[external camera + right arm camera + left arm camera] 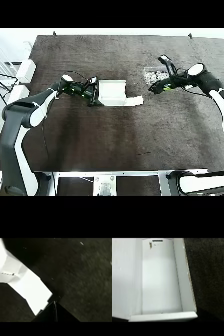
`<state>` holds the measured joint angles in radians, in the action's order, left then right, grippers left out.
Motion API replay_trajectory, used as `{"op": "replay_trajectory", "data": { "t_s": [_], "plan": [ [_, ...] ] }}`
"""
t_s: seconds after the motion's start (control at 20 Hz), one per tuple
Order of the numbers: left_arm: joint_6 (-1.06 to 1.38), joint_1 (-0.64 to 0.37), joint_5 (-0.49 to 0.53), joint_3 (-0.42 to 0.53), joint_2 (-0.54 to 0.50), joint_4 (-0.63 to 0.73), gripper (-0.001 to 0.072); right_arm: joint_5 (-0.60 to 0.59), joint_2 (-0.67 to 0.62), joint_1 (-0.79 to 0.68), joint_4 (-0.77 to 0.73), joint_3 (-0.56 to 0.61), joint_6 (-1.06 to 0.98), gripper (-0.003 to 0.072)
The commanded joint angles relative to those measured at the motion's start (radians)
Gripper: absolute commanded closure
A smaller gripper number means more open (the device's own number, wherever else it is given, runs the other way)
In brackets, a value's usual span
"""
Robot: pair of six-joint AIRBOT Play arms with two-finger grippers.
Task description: Fold the box and place the chain.
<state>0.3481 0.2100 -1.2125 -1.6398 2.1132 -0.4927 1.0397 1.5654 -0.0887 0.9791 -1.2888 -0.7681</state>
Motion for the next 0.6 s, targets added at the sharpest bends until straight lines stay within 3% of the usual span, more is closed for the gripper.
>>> {"op": "replay_trajectory", "data": {
  "t_s": [0.0, 0.2, 0.35, 0.55],
  "plan": [
    [0.000, -0.001, 0.000, -0.001, 0.000, 0.000, 0.0252, -0.002, 0.033, -0.043, 0.001, 0.041, -0.158, 0.0675],
    [0.000, -0.001, 0.000, -0.001, 0.000, 0.000, 0.0252, 0.006, 0.126, -0.024, -0.095, 0.044, -0.174, 0.0675],
    [0.000, -0.001, 0.000, -0.001, 0.000, 0.000, 0.0252, 0.080, 0.183, 0.007, -0.159, 0.045, -0.175, 0.0675],
    [0.000, -0.001, 0.000, -0.001, 0.000, 0.000, 0.0252, 0.080, 0.196, 0.045, -0.262, 0.047, -0.162, 0.0675]
  ]
}}
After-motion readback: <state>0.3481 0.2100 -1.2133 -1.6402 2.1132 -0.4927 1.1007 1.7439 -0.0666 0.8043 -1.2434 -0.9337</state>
